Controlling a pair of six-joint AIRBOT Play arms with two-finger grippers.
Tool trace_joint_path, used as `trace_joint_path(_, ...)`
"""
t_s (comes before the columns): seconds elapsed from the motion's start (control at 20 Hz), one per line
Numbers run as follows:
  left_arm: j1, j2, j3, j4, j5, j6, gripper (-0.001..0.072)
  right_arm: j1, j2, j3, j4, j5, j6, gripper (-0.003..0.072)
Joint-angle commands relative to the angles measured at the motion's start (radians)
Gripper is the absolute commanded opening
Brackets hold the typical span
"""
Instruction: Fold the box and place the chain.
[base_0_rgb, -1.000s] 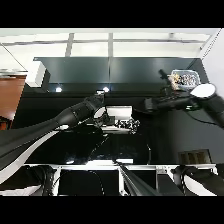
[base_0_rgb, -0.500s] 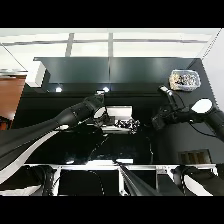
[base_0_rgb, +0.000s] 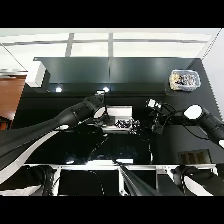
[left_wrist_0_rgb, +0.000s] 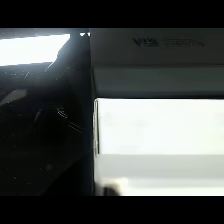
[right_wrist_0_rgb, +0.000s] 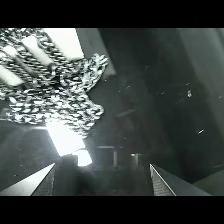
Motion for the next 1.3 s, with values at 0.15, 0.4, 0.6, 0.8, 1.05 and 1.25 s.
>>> trace_joint_path(0.15,0.0,0.0,0.0,0.0,0.0,0.0,0.003,0.085,-0.058,-0.002,0.014,-0.036,-0.171,0.0719)
trace_joint_path(0.4,0.0,0.0,0.0,0.0,0.0,0.0,0.0029,0.151,-0.1,-0.002,0.034,-0.072,-0.256,0.0718)
trace_joint_path(0.6,0.0,0.0,0.0,0.0,0.0,0.0,0.003,0.171,-0.127,-0.002,0.1,-0.114,-0.303,0.0718)
trace_joint_path(0.8,0.0,0.0,0.0,0.0,0.0,0.0,0.003,0.221,-0.154,-0.002,0.116,-0.185,-0.304,0.0718)
trace_joint_path(1.05,0.0,0.0,0.0,0.0,0.0,0.0,0.0029,0.229,-0.167,-0.002,0.118,-0.185,-0.26,0.0426)
trace_joint_path(1.25,0.0,0.0,0.0,0.0,0.001,0.0,0.003,0.225,-0.146,-0.002,0.091,-0.176,-0.146,0.0012)
